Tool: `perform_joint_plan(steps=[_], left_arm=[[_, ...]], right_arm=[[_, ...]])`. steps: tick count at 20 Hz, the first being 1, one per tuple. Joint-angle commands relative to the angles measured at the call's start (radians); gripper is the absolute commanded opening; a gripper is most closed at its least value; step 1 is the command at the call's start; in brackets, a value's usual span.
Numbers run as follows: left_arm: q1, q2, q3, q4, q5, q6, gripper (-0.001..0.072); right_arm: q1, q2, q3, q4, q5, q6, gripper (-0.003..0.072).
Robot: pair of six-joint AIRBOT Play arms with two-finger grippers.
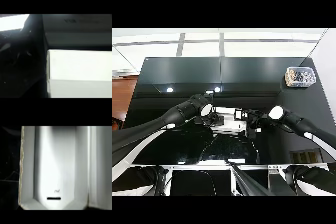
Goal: Fold the box and place the chain.
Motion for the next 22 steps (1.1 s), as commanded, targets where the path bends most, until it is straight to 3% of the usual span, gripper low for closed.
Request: perform_joint_plan(steps=[1,5,7,9,10,12,15,22], left_arm=[[0.001,0.0,0.001,0.005,-0.004,0.0,0.0028],[0.001,0.0,0.001,0.005,-0.003,-0.001,0.0028],[0.0,0.0,0.001,0.005,-0.003,0.0,0.0028],[0.0,0.0,0.001,0.005,-0.003,0.0,0.0028],[0.001,0.0,0.001,0.005,-0.003,-0.001,0.0028],[0.001,0.0,0.001,0.005,-0.003,-0.001,0.0028],[0.001,0.0,0.001,0.002,-0.003,-0.001,0.0028],[0.0,0.0,0.001,0.001,-0.003,-0.001,0.0028]], right_arm=[[-0.011,0.097,0.001,-0.233,0.083,0.167,0.071],[-0.022,0.124,0.0,-0.222,0.094,0.12,0.0708],[-0.022,0.123,0.0,-0.145,0.062,0.047,0.0707],[-0.022,0.123,0.0,-0.05,0.003,-0.041,0.0531],[-0.022,0.122,0.0,-0.015,-0.016,-0.061,0.053],[-0.022,0.12,0.0,0.012,0.009,-0.061,0.0208],[-0.022,0.102,-0.003,0.016,0.071,-0.032,0.0195],[0.008,0.01,-0.008,0.255,-0.008,-0.029,0.0198]])
